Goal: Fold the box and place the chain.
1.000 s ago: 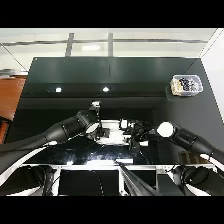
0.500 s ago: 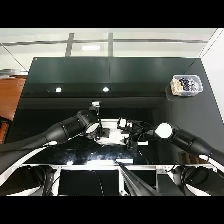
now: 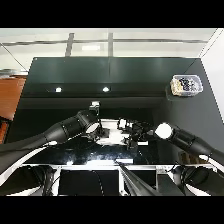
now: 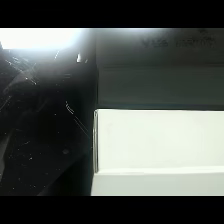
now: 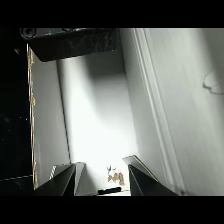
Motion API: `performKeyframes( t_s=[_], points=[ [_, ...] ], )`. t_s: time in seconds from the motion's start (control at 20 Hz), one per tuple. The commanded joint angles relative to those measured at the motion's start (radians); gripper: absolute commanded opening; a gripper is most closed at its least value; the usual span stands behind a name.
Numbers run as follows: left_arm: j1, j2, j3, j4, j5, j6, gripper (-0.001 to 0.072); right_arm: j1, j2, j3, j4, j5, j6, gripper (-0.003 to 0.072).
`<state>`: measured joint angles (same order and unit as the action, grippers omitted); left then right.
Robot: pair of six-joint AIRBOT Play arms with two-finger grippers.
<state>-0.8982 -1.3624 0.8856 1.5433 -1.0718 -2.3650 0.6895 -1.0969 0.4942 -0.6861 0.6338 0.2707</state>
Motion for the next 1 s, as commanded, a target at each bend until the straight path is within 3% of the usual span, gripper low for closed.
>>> performKeyframes(
  t_s=[0.0,0.05,0.1,0.15,0.2,0.25,0.3,0.35,0.4,0.45,0.65,0.95],
  points=[
    [0.000,0.000,0.000,0.001,-0.003,0.001,0.0030,0.000,-0.001,0.000,-0.007,-0.004,0.011,0.0421],
    [0.000,0.000,0.000,0.001,-0.004,0.001,0.0031,0.000,-0.001,0.000,-0.006,-0.005,0.012,0.0453],
    [0.000,0.000,0.000,0.001,-0.004,0.001,0.0031,0.000,-0.001,0.000,-0.006,-0.011,0.023,0.0603],
    [0.000,0.000,0.000,0.001,-0.004,0.001,0.0031,0.000,-0.001,0.000,-0.007,-0.011,0.025,0.0588],
    [0.000,0.000,0.000,0.001,-0.004,0.001,0.0031,0.000,-0.001,0.000,-0.008,-0.010,0.025,0.0492],
    [0.000,0.000,0.000,0.001,-0.004,0.001,0.0030,0.000,-0.001,0.000,-0.008,-0.010,0.025,0.0454],
    [0.000,0.000,0.000,0.001,-0.004,0.001,0.0030,0.000,-0.001,0.000,-0.008,-0.010,0.025,0.0315],
    [0.000,0.000,0.000,0.001,-0.004,0.001,0.0031,0.000,-0.001,0.000,-0.008,-0.010,0.026,0.0235],
    [0.000,0.000,0.000,0.001,-0.004,0.001,0.0031,-0.002,-0.001,0.000,-0.010,-0.010,0.034,0.0206],
    [0.000,0.000,0.000,0.001,-0.004,0.001,0.0031,-0.009,0.001,0.001,-0.024,0.005,0.049,0.0028],
    [0.000,0.000,0.000,0.001,-0.003,0.001,0.0031,-0.125,0.037,0.001,-0.112,0.156,0.332,0.0022],
    [0.000,0.000,0.000,0.002,0.021,0.001,0.0031,-0.514,0.160,0.001,-0.136,0.522,0.804,0.0022]
  ],
)
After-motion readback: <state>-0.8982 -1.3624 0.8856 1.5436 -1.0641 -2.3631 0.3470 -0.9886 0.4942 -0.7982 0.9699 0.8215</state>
